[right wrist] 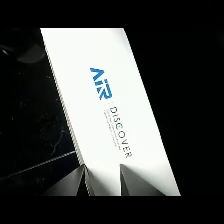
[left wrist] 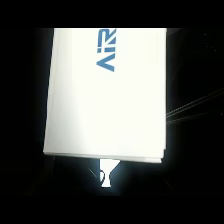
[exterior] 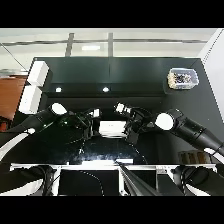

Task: Fold the box and place the chain.

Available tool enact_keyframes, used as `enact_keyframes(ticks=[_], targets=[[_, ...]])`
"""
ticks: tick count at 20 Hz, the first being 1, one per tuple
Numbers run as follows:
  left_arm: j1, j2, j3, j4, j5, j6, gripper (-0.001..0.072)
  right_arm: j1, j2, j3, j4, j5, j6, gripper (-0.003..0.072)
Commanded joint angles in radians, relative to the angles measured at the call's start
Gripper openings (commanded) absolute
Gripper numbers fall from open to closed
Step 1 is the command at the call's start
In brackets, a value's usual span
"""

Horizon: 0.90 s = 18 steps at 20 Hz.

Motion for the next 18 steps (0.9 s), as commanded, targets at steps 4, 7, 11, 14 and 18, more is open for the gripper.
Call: enact_keyframes(ticks=[4,7,11,14,18], targets=[[0.000,0.000,0.000,0.000,0.000,0.000,0.0458,-0.003,0.020,0.031,-0.002,0.021,0.104,0.0250],[0.000,0.000,0.000,0.000,0.000,0.000,0.0458,-0.004,0.045,0.049,-0.001,0.045,0.132,0.0250],[0.000,0.000,0.000,0.000,0.000,0.000,0.0458,-0.044,0.077,0.051,0.040,0.095,0.317,0.0174],[0.000,0.000,0.000,0.000,0.000,0.000,0.0458,-0.089,0.076,0.048,0.107,0.179,0.566,0.0031],[0.000,0.000,0.000,0.000,0.000,0.000,0.0458,-0.109,0.043,-0.004,0.364,0.107,0.633,0.0031]])
